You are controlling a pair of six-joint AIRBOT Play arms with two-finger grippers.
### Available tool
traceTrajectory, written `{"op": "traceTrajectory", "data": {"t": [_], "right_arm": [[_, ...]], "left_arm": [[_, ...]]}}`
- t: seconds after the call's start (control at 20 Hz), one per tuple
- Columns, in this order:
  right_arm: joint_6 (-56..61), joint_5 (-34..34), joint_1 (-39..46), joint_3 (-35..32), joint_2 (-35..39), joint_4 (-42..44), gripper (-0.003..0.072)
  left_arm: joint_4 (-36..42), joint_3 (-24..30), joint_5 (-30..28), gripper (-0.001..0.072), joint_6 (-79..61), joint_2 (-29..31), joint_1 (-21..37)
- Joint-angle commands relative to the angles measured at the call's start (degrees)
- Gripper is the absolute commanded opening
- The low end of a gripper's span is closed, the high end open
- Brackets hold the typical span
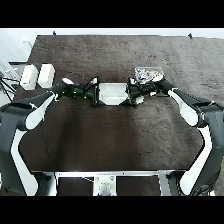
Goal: Fold the box and place the chain.
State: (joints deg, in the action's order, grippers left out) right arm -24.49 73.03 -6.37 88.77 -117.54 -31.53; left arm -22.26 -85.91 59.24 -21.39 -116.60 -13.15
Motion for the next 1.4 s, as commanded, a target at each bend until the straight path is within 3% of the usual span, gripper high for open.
{"op": "traceTrajectory", "data": {"t": [0.0,1.15,1.2,1.25,1.35], "right_arm": [[0.00,0.09,-0.02,-0.02,0.00,-0.04,0.0518],[0.00,0.09,-0.02,-0.02,0.00,-0.04,0.0518],[0.00,0.09,-0.02,-0.02,0.00,-0.04,0.0518],[0.00,0.09,-0.02,-0.02,0.00,-0.04,0.0518],[0.00,0.09,-0.02,-0.02,0.00,-0.04,0.0518]], "left_arm": [[0.02,-0.07,-0.31,0.0704,0.07,-0.13,0.04],[0.57,-0.07,-1.01,0.0702,-0.09,-0.92,-0.04],[0.52,-0.07,-1.03,0.0546,-0.07,-0.92,-0.04],[0.52,-0.07,-1.14,0.0468,-0.07,-0.92,-0.04],[0.44,-0.07,-1.11,0.0464,-0.07,-0.92,-0.04]]}}
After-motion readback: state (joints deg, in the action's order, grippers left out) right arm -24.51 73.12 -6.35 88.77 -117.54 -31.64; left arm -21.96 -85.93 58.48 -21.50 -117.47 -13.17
